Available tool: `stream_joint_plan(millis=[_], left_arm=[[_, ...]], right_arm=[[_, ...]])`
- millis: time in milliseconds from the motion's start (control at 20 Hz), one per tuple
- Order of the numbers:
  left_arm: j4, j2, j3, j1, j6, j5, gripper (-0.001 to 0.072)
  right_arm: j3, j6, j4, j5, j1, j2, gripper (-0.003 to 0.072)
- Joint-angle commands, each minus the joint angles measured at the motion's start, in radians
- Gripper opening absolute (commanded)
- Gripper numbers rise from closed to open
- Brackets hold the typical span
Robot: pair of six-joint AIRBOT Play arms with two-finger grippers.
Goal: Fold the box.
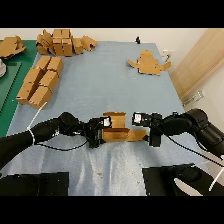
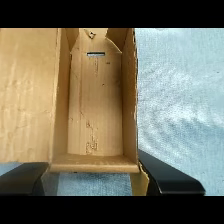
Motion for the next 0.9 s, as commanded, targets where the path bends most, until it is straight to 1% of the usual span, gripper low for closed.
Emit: stream_joint_plan(millis=[0,300,400,550,700,850], left_arm=[[0.0,0.0,0.001,0.0,0.0,0.0,0.0351],[0.001,0.0,0.001,0.002,-0.032,-0.002,0.0351],[0.008,0.005,0.001,0.002,-0.035,-0.021,0.0351],[0.074,0.043,0.001,0.009,-0.072,-0.067,0.0351],[0.182,0.066,0.001,0.071,-0.167,-0.186,0.0351],[0.238,0.067,0.0,0.154,-0.197,-0.333,0.0351]], right_arm=[[0.001,0.004,0.034,-0.024,0.001,0.006,0.0566],[0.001,0.004,0.035,-0.023,0.001,0.006,0.0565],[0.001,0.004,0.046,-0.023,0.001,0.006,0.0566],[0.001,0.004,0.053,-0.023,0.001,0.006,0.0565],[0.001,0.004,0.053,-0.023,0.001,0.006,0.0565],[0.001,0.004,0.053,-0.023,0.001,0.006,0.0566]])
